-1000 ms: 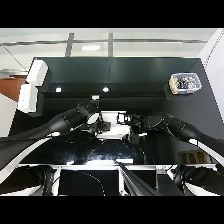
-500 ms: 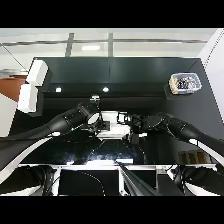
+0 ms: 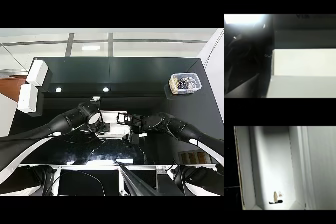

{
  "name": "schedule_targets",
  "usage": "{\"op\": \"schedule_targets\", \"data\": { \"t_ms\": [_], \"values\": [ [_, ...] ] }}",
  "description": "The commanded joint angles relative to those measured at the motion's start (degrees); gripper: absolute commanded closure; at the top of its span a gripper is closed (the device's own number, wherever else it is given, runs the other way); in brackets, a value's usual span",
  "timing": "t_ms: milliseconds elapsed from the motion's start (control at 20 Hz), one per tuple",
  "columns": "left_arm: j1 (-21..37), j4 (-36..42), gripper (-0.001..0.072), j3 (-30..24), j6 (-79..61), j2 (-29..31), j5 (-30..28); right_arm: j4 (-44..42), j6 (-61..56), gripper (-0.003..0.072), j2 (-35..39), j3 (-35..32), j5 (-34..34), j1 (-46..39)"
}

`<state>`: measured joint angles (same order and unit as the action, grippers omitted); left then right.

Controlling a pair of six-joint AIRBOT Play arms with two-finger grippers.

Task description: Fold the box and place the chain.

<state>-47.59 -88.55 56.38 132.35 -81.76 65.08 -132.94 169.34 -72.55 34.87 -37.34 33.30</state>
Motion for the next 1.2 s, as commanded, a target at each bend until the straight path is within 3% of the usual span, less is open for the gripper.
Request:
{"op": "schedule_targets", "data": {
  "t_ms": [0,100,200,350,450,500,550,900,1050,1150],
  "values": [
    [0.13,-0.85,0.0292,0.46,0.11,0.04,0.94,-0.02,-0.04,0.0216,0.02,-0.02,-0.07,0.02],
    [0.13,-0.98,0.0374,0.46,0.09,0.02,0.70,-0.02,-0.04,0.0216,0.02,-0.02,-0.07,0.02],
    [0.11,-0.90,0.0545,0.46,0.07,0.00,-0.74,-0.02,-0.04,0.0217,0.02,-0.02,-0.07,0.04],
    [0.07,-0.52,0.0684,0.44,-0.39,-0.22,-1.09,0.00,-0.04,0.0216,0.02,-0.02,-0.11,0.02],
    [0.09,-0.57,0.0684,0.46,-0.39,-0.22,-1.09,0.13,-0.07,0.0206,0.04,0.00,0.02,0.02],
    [0.24,-0.74,0.0684,0.46,-0.39,-0.22,-1.07,0.15,-0.07,0.0059,0.26,0.00,0.13,0.02],
    [0.55,-0.79,0.0684,0.46,-0.52,-0.09,-0.87,0.42,-0.09,-0.0017,0.76,0.02,0.79,-0.02],
    [1.29,-2.69,0.0684,-1.46,-0.61,2.80,-1.36,11.87,-2.14,-0.0014,10.51,0.04,0.11,-0.07],
    [1.33,-0.72,0.0684,-4.92,0.68,2.75,-6.19,11.61,-1.27,-0.0014,10.19,0.00,-0.46,0.31],
    [1.36,-0.74,0.0684,-5.70,0.59,2.49,-6.01,9.86,-0.07,-0.0014,9.66,0.00,-0.35,1.16]
  ]
}}
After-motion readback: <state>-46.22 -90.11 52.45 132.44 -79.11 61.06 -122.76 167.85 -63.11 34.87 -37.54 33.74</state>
